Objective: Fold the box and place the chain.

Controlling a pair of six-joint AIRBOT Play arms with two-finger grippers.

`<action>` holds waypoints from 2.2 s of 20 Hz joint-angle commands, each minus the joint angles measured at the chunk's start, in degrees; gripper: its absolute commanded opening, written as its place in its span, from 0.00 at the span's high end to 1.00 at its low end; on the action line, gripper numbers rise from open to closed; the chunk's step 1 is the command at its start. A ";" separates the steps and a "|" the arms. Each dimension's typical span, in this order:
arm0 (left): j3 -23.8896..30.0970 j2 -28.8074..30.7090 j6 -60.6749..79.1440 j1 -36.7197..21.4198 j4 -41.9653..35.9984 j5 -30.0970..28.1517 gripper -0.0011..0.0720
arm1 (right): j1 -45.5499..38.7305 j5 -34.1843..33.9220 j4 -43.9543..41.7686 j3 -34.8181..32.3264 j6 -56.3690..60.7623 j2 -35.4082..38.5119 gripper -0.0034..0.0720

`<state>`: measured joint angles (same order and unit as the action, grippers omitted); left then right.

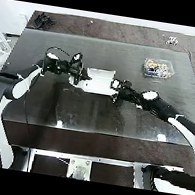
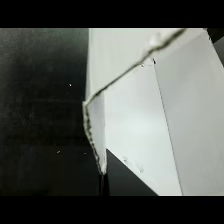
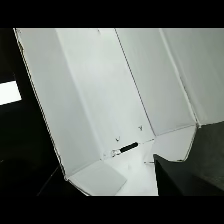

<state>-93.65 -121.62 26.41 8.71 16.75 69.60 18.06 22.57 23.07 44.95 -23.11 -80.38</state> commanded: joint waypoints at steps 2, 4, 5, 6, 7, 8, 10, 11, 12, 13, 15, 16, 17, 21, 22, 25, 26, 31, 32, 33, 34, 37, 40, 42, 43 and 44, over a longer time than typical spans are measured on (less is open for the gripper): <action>0.02 -0.02 0.00 0.02 0.00 0.00 0.96 | -0.07 -1.16 -0.63 1.73 -0.07 -0.02 0.10; 0.02 -0.02 -0.04 0.02 0.02 0.13 0.96 | -0.50 -1.05 -0.59 3.41 -0.09 -0.07 0.10; 0.02 -0.02 -0.02 0.02 0.02 0.33 0.96 | -1.16 -0.63 -0.61 4.00 -0.07 -0.35 0.10; 0.02 -0.02 -0.02 0.02 0.02 0.37 0.96 | -2.03 1.57 -0.61 4.70 -0.07 -1.09 0.10; 0.02 -0.02 -0.02 0.02 0.02 0.39 0.96 | -2.84 3.89 -0.63 5.27 -0.07 -1.92 0.10; 0.02 -0.02 -0.02 0.02 0.02 0.44 0.96 | -3.43 5.01 -0.59 5.81 -0.11 -2.60 0.10; 0.02 -0.02 -0.02 0.02 0.07 0.48 0.96 | -4.48 5.22 -0.59 6.73 -0.13 -2.95 0.10; 0.02 -0.02 -0.02 0.02 0.07 0.48 0.96 | -4.87 6.23 -0.59 7.19 -0.37 -2.99 0.10; 0.02 -0.02 -0.02 0.02 0.04 0.46 0.96 | -5.29 8.44 -0.59 7.67 -1.14 -3.17 0.10; 0.02 -0.02 -0.02 0.02 0.04 0.44 0.96 | -5.86 11.21 -0.59 8.59 -1.14 -3.72 0.10; 0.02 -0.02 -0.02 0.04 0.04 0.46 0.96 | -7.28 15.89 -0.57 10.82 -1.18 -5.40 0.10; 0.02 -0.02 -0.02 0.02 0.04 0.50 0.96 | -7.93 18.21 -0.59 12.00 -1.16 -6.40 0.10; 0.02 -0.02 -0.02 0.02 0.04 0.50 0.96 | -8.46 20.00 -0.57 13.09 -1.16 -7.54 0.10; 0.02 -0.02 -0.02 0.02 0.04 0.50 0.96 | -10.14 25.88 0.04 16.65 -1.40 -11.76 0.05; 0.02 -0.02 0.00 0.02 0.04 0.50 0.96 | -10.51 27.02 0.13 17.62 -1.42 -12.90 0.05; 0.02 -0.02 -0.02 0.02 0.04 0.52 0.96 | -12.63 32.54 0.94 20.92 -1.36 -16.72 0.05; 0.02 -0.02 -0.02 0.02 0.04 0.52 0.96 | -12.98 34.07 0.94 21.94 -1.38 -17.75 0.05; 0.02 -0.02 -0.02 0.02 0.04 0.55 0.96 | -13.25 39.78 1.62 26.91 -1.70 -21.94 0.05; 0.02 -0.02 0.00 0.02 0.04 0.55 0.96 | -13.25 41.11 1.64 27.91 -2.43 -22.99 0.05; 0.02 -0.02 0.00 0.02 0.04 0.55 0.96 | -13.25 41.46 1.64 28.85 -2.69 -24.04 0.05; 0.02 -0.02 0.00 0.02 0.04 0.57 0.96 | -13.25 41.55 1.73 29.53 -3.17 -25.00 0.05; 0.02 -0.02 -0.02 0.02 0.04 0.57 0.96 | -13.00 41.64 1.79 30.82 -4.72 -27.17 0.05; 0.02 -0.02 0.00 0.02 0.04 0.55 0.96 | -12.76 41.68 2.12 31.76 -6.12 -27.96 0.05; 0.02 -0.02 0.00 0.02 0.07 0.55 0.96 | -12.76 42.84 2.56 32.74 -6.08 -28.55 0.05; 0.02 -0.02 0.00 0.02 0.07 0.48 0.96 | -12.76 44.15 2.62 33.35 -6.01 -29.00 0.05; 0.02 -0.02 0.00 0.02 0.07 0.48 0.96 | -12.66 44.98 2.69 33.97 -5.88 -29.49 0.05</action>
<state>-93.65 -121.62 26.39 8.71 16.80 70.17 5.26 65.23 25.39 77.45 -28.71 -108.73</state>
